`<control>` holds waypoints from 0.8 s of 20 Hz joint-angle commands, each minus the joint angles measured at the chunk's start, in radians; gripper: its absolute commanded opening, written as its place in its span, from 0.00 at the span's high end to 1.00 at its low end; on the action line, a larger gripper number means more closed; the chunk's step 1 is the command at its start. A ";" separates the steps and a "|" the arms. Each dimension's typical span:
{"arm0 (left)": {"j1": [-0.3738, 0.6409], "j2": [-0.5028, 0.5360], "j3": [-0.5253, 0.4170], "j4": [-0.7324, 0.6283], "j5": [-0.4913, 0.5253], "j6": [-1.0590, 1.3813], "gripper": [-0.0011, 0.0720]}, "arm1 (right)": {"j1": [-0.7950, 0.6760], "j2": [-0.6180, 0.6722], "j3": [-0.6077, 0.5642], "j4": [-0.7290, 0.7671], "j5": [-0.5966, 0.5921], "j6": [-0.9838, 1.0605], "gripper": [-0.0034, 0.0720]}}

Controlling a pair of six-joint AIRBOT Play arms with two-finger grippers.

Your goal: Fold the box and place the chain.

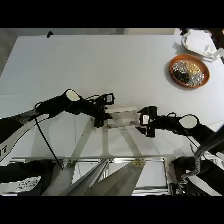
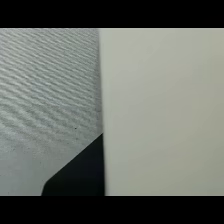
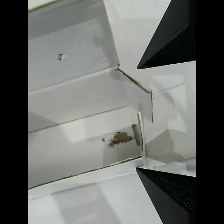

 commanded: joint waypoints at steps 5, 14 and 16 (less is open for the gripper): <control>0.000 0.000 0.000 0.000 0.000 0.001 0.97 | -0.036 -0.098 0.034 0.105 0.079 -0.127 0.06; 0.000 0.000 0.000 0.000 0.000 0.000 0.97 | -0.035 -0.180 0.081 0.140 0.169 -0.135 0.10; 0.000 0.000 0.000 0.000 0.000 0.000 0.97 | -0.035 -0.203 0.080 0.134 0.194 -0.131 0.11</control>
